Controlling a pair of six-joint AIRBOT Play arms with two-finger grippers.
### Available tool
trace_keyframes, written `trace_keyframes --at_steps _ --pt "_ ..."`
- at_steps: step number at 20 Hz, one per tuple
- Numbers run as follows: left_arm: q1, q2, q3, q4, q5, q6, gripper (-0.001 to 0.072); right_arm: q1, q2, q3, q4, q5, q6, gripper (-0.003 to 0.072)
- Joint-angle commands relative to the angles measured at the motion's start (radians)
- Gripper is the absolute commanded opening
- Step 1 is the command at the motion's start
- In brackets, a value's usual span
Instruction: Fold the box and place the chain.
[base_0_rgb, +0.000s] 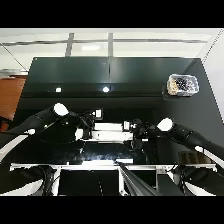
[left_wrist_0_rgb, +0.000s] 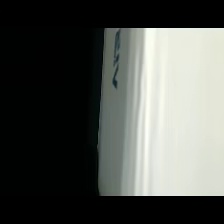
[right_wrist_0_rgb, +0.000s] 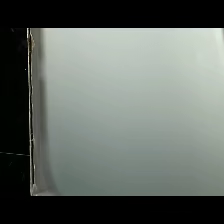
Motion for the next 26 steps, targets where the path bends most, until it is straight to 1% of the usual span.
trace_keyframes --at_steps 1,2,3,5,6,7,8,10,11,12,14,16,18,20,21,22,23,24,25,26 --pt "0.000 0.001 0.001 -0.001 0.000 0.001 0.0033 0.000 0.000 0.000 0.000 -0.003 0.003 0.0607" --pt "0.000 0.001 0.001 -0.001 0.000 0.000 0.0033 0.000 0.000 0.000 0.000 -0.006 0.005 0.0605" --pt "0.000 0.001 0.001 -0.001 0.000 0.001 0.0035 0.000 0.000 0.000 0.000 -0.006 0.005 0.0534" --pt "0.000 0.001 0.001 -0.001 -0.001 0.001 0.0037 0.000 0.000 0.000 0.000 -0.005 0.005 0.0531" --pt "0.000 0.001 0.001 -0.001 0.000 0.001 0.0099 0.000 0.000 0.000 0.000 -0.005 0.005 0.0531" --pt "0.000 0.001 0.001 0.000 0.000 0.000 0.0208 0.000 0.000 0.000 0.000 -0.005 0.005 0.0531" --pt "0.000 0.002 0.001 0.000 0.000 -0.002 0.0256 0.000 0.000 0.000 0.000 -0.005 0.005 0.0531" --pt "0.002 0.016 0.001 0.004 0.005 -0.003 0.0459 0.000 0.000 0.000 0.000 -0.006 0.005 0.0531" --pt "0.009 0.032 0.001 0.004 0.007 -0.008 0.0541 0.000 0.000 0.000 0.000 -0.006 0.005 0.0531" --pt "0.021 0.052 0.001 0.008 0.007 -0.022 0.0558 0.000 0.000 0.000 0.000 -0.005 0.005 0.0531" --pt "0.060 0.106 0.001 0.063 0.005 -0.085 0.0685 0.000 0.000 0.000 0.000 -0.006 0.005 0.0531" --pt "0.111 0.170 0.001 0.150 -0.022 -0.181 0.0696 0.000 0.000 0.000 0.000 -0.006 0.005 0.0531" --pt "0.159 0.241 0.001 0.224 -0.082 -0.280 0.0696 0.000 0.000 0.000 0.000 -0.006 0.005 0.0531" --pt "0.209 0.315 0.001 0.274 -0.179 -0.423 0.0679 0.000 0.000 0.000 0.000 -0.006 0.005 0.0531" --pt "0.230 0.347 0.001 0.286 -0.242 -0.499 0.0515 0.000 0.000 0.000 0.000 -0.006 0.005 0.0531" --pt "0.246 0.370 0.001 0.287 -0.306 -0.560 0.0191 0.000 0.000 0.000 0.000 -0.006 0.005 0.0531" --pt "0.251 0.383 0.001 0.283 -0.369 -0.576 0.0032 0.000 0.000 0.000 0.000 -0.006 0.005 0.0531" --pt "0.248 0.388 -0.002 0.261 -0.428 -0.597 0.0030 0.000 0.000 0.000 0.000 -0.006 0.005 0.0531" --pt "0.238 0.387 -0.014 0.196 -0.463 -0.641 0.0030 0.000 0.000 0.000 0.000 -0.006 0.005 0.0531" --pt "0.220 0.387 -0.037 0.106 -0.459 -0.661 0.0030 0.000 0.000 0.000 0.000 -0.006 0.005 0.0531"
